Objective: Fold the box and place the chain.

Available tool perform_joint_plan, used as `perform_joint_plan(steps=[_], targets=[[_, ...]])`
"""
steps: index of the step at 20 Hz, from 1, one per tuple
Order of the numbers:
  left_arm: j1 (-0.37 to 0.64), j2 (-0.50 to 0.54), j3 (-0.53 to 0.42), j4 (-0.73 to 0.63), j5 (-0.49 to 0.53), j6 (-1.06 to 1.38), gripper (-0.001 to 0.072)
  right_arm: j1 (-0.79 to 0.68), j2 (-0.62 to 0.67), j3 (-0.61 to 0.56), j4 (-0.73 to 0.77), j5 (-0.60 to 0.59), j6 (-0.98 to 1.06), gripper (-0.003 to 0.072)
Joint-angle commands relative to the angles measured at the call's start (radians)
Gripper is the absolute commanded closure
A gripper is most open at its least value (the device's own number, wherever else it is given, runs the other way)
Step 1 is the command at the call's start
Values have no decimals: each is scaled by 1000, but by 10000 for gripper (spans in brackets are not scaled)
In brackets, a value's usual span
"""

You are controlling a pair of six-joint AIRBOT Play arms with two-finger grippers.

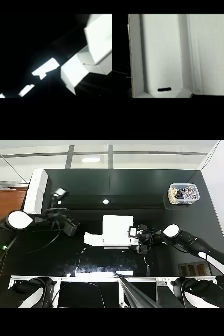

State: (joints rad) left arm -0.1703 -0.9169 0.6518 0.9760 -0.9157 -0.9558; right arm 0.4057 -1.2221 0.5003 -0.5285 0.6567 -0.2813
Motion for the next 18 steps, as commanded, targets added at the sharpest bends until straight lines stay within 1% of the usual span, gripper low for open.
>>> perform_joint_plan(steps=[1,3,4,6,7,9,11,14,17,18], targets=[[163,-15,-56,-2,-173,-381,682,2,0,-1,1,0,1,208],[219,-86,-122,-137,-214,-380,682,2,0,-1,1,0,1,208],[233,-129,-152,-226,-214,-376,682,2,0,-1,1,1,1,208],[217,-210,-188,-364,-211,-268,682,2,0,-1,4,1,1,208],[194,-249,-187,-375,-205,-252,682,2,0,-1,4,1,1,208],[135,-319,-187,-375,-157,-248,682,2,0,-1,4,1,1,208],[69,-366,-185,-414,-120,-231,682,2,0,-1,4,1,2,208],[-27,-377,-161,-470,-79,-133,682,2,0,-1,4,1,2,208],[-53,-377,-114,-472,-100,-117,675,2,0,-1,4,1,2,208],[-51,-377,-96,-468,-114,-116,594,2,0,-1,4,1,2,208]])
